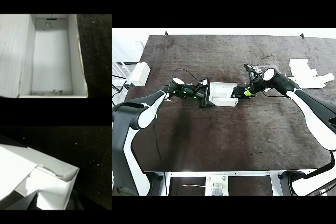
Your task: Fold the box and place the chain.
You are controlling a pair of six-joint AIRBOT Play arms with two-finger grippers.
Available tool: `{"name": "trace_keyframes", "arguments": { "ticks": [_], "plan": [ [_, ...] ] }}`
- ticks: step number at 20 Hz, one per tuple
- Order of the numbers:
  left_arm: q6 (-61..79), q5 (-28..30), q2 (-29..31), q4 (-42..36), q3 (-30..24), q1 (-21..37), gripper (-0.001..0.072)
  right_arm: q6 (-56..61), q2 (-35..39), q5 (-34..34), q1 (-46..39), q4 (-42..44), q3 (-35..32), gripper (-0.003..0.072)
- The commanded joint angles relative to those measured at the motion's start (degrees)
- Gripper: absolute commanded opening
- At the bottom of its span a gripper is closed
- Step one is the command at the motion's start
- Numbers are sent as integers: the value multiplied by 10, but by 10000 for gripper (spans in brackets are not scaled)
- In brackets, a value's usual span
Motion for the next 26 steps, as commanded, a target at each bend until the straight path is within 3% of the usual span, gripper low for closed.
{"name": "trace_keyframes", "arguments": {
  "ticks": [1, 12, 18, 21, 26],
  "plan": [
    [0, -1, 0, 0, 0, 0, 543, 36, -13, 1, 16, -26, 18, 505],
    [0, -1, 0, 0, 0, 0, 543, 163, -27, 17, 52, -168, 46, 472],
    [0, -1, 0, 0, 0, 0, 542, 231, -73, 90, 79, -250, 120, 472],
    [0, -1, 0, 0, 0, 0, 543, 259, -73, 92, 87, -274, 146, 434],
    [0, -1, 0, 0, 0, 0, 543, 273, -81, 83, 89, -277, 167, 434]
  ]
}}
